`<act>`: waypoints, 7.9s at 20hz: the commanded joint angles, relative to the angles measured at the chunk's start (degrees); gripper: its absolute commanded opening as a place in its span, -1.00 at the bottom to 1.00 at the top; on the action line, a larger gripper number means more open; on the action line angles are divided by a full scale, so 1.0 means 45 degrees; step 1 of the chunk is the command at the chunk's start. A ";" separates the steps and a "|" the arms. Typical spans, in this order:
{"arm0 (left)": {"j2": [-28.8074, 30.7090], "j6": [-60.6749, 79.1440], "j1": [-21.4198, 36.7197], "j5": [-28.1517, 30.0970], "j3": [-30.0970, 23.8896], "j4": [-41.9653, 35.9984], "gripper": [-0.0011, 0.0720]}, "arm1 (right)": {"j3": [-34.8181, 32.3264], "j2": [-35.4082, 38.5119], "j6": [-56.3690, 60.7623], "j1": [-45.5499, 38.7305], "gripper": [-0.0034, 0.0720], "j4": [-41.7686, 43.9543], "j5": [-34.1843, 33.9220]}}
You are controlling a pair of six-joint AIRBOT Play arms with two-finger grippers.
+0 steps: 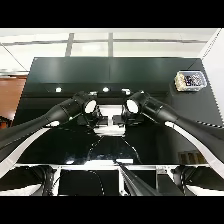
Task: Fold the box and place the chain.
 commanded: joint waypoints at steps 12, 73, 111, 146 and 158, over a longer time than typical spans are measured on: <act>-0.0005 0.0000 0.0005 0.0000 0.0000 0.0029 -0.90 | 0.0262 -0.0627 0.1773 0.0204 -0.86 0.0272 -0.0078; -0.0015 0.0000 0.0005 -0.0024 0.0000 0.0015 -0.90 | 0.7577 -0.5105 0.1078 -1.3687 0.64 0.2982 -0.0583; -0.0015 -0.0005 0.0005 -0.0330 0.0000 -0.0034 -0.90 | 0.8442 0.3837 -0.8665 -1.3925 -0.87 0.3594 0.1316; -0.0015 -0.0005 0.0005 -0.0345 0.0000 -0.0034 -0.90 | 0.7757 0.4925 -0.8131 -0.4080 -0.88 0.7485 0.1865; -0.0015 -0.0005 0.0005 -0.0325 0.0000 -0.0034 -0.90 | 0.7757 0.4692 -0.8179 -0.4085 -0.88 0.7388 0.1982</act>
